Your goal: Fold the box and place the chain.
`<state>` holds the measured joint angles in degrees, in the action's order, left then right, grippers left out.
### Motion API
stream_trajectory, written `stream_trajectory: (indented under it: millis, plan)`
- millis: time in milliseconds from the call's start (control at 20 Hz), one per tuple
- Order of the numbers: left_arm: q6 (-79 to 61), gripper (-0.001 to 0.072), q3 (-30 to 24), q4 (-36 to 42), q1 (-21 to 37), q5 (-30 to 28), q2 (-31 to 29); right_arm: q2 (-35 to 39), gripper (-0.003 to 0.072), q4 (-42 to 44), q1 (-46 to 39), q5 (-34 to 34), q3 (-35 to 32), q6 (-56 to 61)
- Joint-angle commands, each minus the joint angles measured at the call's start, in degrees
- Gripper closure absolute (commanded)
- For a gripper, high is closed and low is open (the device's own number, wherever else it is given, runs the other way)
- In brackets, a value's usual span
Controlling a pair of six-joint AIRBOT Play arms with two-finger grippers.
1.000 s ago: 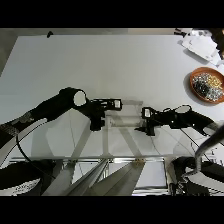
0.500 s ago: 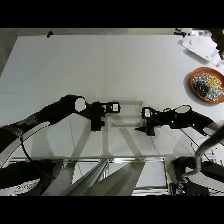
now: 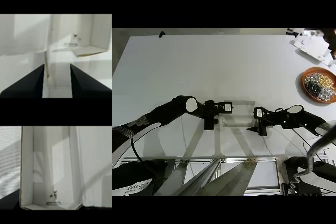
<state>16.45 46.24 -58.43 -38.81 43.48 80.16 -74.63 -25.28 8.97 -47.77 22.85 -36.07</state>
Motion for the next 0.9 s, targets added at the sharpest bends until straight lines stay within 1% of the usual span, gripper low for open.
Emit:
stream_trajectory:
  millis: [0, 150, 200, 300, 350, 400, 700, 850]
  plan:
    - [-3.82, 0.0379, -0.02, 1.55, -0.94, 1.62, -0.39, 0.0, 0.0394, 0.02, 0.0, -0.02, 0.0, 0.0]
    - [-5.22, 0.0381, -0.02, 3.15, -1.64, 1.7, -0.39, 0.0, 0.0394, 0.02, 0.0, -0.02, 0.0, 0.0]
    - [-6.21, 0.0396, -0.02, 3.87, -1.66, 1.81, -0.39, 0.0, 0.0394, 0.02, 0.0, -0.02, 0.0, 0.0]
    - [-6.43, 0.0399, -0.02, 5.25, -1.7, 1.73, -0.39, 0.0, 0.0394, 0.02, 0.0, -0.02, 0.0, 0.0]
    - [-6.4, 0.0437, -0.02, 5.22, -1.97, 1.7, -0.39, 0.0, 0.0394, 0.02, 0.0, -0.02, 0.0, 0.0]
    - [-6.43, 0.045, -0.02, 5.22, -2.01, 1.7, -0.39, 0.0, 0.0394, 0.02, 0.0, -0.02, 0.0, 0.0]
    - [-7.67, 0.045, -0.02, 6.01, -2.62, -0.07, -0.39, 0.0, 0.0394, 0.04, 0.0, -0.02, 0.0, 0.0]
    - [-7.69, 0.0457, -0.02, 7.13, -4.5, -3.34, -0.39, 0.0, 0.0394, 0.02, 0.0, -0.02, 0.0, 0.0]
